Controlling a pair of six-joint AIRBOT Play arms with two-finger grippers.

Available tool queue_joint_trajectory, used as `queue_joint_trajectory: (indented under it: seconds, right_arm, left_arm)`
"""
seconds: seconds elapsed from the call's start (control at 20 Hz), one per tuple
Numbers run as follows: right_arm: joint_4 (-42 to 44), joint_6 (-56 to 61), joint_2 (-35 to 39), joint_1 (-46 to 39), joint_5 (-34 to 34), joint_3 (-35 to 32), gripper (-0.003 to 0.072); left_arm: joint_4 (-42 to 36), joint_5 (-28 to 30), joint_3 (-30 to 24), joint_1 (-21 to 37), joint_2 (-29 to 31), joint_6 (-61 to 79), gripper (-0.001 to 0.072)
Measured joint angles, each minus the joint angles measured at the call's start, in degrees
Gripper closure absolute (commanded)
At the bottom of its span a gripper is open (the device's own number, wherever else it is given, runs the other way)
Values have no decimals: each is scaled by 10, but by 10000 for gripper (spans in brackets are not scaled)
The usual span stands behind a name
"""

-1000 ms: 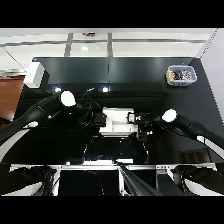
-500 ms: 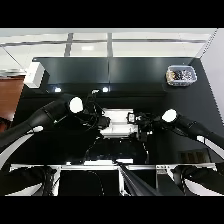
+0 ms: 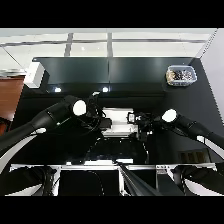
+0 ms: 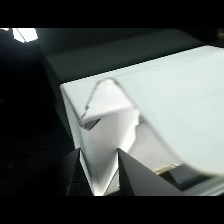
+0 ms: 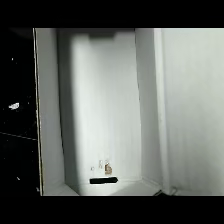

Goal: Fold the box and place the chain.

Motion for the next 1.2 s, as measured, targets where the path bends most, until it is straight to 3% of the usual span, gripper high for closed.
queue_joint_trajectory:
  seconds: [0.65,1.2]
  right_arm:
    - [0,0,0,0,0,0,524]
    - [0,0,0,0,0,0,524]
  left_arm:
    - [128,-62,86,-64,-85,-150,433]
    - [146,-93,99,-67,-101,-173,474]
